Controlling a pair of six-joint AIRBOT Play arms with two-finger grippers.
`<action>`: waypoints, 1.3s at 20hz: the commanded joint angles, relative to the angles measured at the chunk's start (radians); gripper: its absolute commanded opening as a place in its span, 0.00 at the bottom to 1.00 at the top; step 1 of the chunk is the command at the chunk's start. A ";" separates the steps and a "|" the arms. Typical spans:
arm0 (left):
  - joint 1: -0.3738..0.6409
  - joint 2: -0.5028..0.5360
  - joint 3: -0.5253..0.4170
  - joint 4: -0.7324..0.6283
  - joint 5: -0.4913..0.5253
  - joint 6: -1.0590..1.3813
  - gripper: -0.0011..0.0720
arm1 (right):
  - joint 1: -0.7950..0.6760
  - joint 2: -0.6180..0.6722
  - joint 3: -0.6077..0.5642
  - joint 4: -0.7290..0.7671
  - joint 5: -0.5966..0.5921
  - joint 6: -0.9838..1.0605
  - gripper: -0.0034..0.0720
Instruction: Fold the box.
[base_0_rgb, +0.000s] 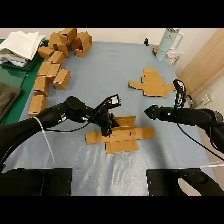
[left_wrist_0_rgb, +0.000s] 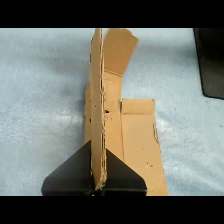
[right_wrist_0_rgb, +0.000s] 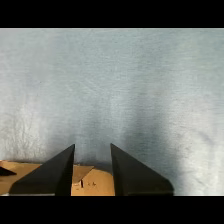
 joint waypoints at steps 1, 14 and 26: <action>-0.024 -0.001 -0.029 0.003 0.027 0.015 0.03 | 0.000 -0.011 0.001 0.002 0.011 0.000 0.50; 0.047 -0.023 -0.029 -0.135 -0.108 0.116 0.03 | 0.006 -0.013 0.001 0.001 0.025 -0.001 0.50; 0.070 -0.087 -0.029 -0.139 -0.115 0.141 0.03 | 0.006 -0.013 0.001 -0.006 0.026 -0.001 0.50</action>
